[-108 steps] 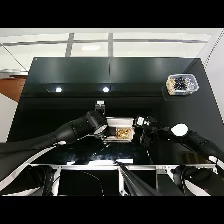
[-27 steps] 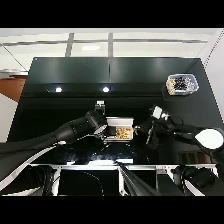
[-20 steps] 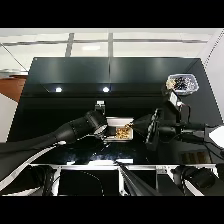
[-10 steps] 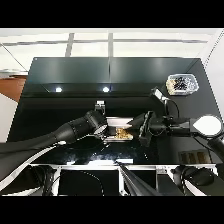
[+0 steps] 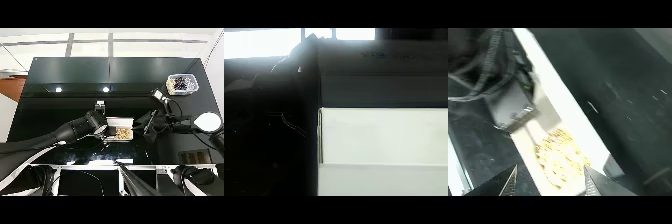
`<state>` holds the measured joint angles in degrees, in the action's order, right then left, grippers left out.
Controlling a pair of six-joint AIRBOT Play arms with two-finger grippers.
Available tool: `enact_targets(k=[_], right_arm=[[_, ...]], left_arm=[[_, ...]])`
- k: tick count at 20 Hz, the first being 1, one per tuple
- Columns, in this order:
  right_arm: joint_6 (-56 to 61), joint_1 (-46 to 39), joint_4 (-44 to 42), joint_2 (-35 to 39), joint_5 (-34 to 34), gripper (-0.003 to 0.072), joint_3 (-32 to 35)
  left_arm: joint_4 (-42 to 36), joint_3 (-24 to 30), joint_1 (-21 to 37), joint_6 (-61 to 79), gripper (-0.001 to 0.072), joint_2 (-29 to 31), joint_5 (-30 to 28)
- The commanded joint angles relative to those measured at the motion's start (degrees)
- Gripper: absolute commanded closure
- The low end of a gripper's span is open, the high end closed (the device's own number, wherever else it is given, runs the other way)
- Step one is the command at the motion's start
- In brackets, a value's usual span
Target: Fold the box and place the chain.
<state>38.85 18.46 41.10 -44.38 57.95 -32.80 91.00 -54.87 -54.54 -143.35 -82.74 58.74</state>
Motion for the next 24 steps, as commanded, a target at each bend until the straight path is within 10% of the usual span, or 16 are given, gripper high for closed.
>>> enact_targets(k=[1, 20, 23, 24], right_arm=[[2.51, -4.28, 0.94, -0.04, 1.20, 0.0189, -0.04], [2.78, -5.18, -0.55, -0.04, 1.03, 0.0190, -0.02], [2.78, -5.18, -0.55, -0.04, 1.03, 0.0189, -0.02], [2.78, -5.18, -0.55, -0.04, 1.01, 0.0189, -0.02]], left_arm=[[0.00, -0.02, -0.04, 0.00, 0.0678, 0.00, -0.04], [-0.13, -0.07, 0.07, 0.00, 0.0675, -0.02, -1.44], [-1.57, -0.09, 0.09, -0.04, 0.0321, -0.02, -1.18], [-1.77, -0.26, 0.31, 0.11, 0.0312, 0.00, -0.98]])
